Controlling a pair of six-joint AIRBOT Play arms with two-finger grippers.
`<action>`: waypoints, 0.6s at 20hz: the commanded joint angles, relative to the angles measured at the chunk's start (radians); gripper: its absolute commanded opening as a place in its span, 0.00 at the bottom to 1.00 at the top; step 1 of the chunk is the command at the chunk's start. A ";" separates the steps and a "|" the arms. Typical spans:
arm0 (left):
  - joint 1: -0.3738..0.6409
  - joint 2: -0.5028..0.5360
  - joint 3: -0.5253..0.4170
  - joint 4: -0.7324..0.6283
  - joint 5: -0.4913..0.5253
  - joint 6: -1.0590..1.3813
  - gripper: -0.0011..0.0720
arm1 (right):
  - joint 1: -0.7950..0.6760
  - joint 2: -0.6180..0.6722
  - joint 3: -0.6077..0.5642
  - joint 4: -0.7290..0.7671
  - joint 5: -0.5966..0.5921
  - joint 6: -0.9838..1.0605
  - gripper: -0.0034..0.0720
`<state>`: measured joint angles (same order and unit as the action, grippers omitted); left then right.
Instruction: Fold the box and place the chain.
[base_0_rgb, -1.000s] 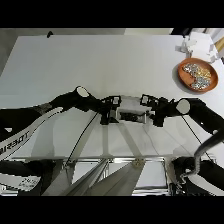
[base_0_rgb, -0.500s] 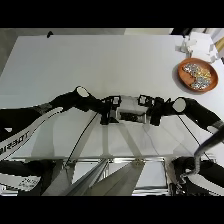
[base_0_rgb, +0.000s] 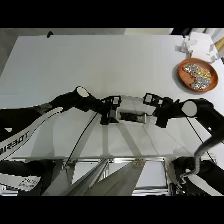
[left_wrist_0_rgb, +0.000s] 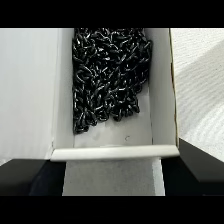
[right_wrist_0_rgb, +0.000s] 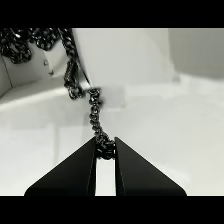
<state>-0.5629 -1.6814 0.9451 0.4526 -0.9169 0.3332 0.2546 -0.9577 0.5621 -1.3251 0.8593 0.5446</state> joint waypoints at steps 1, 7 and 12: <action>0.000 0.000 0.000 0.000 0.000 0.000 0.30 | 0.000 0.163 0.001 -0.008 0.105 0.150 0.06; 0.000 0.000 0.000 0.000 0.000 0.000 0.30 | 0.000 0.370 0.001 0.566 -0.021 0.154 0.06; 0.000 0.000 0.000 0.000 0.000 0.000 0.30 | 0.000 0.301 0.001 0.847 -0.098 0.024 0.06</action>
<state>-0.5629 -1.6814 0.9451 0.4526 -0.9169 0.3332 0.2546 -0.6331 0.5621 -0.6598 0.8036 0.6262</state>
